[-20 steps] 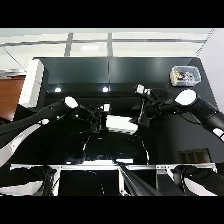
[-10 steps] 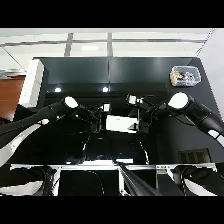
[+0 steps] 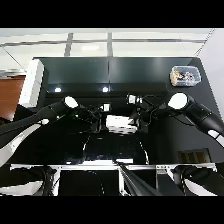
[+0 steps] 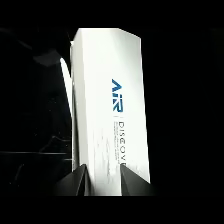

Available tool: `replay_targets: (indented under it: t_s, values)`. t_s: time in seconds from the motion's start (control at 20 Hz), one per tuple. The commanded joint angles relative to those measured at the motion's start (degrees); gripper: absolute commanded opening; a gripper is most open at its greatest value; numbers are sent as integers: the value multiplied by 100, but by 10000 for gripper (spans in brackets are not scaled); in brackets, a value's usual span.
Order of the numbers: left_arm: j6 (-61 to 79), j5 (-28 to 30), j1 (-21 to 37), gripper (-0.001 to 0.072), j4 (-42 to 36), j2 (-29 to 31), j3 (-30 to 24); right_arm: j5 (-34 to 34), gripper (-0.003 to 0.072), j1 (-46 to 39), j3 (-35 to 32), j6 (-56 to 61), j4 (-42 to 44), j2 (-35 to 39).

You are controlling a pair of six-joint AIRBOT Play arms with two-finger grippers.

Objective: Fold the box and place the chain.

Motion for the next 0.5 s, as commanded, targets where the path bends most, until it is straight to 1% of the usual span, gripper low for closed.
replay_targets:
  t_s: [0.0,0.45]
  values:
    - [11,-33,-2,354,4,-4,4,-15,232,4,7,192,-9,-2]
    - [13,-35,-2,354,4,-4,4,-162,226,4,7,190,-11,-4]
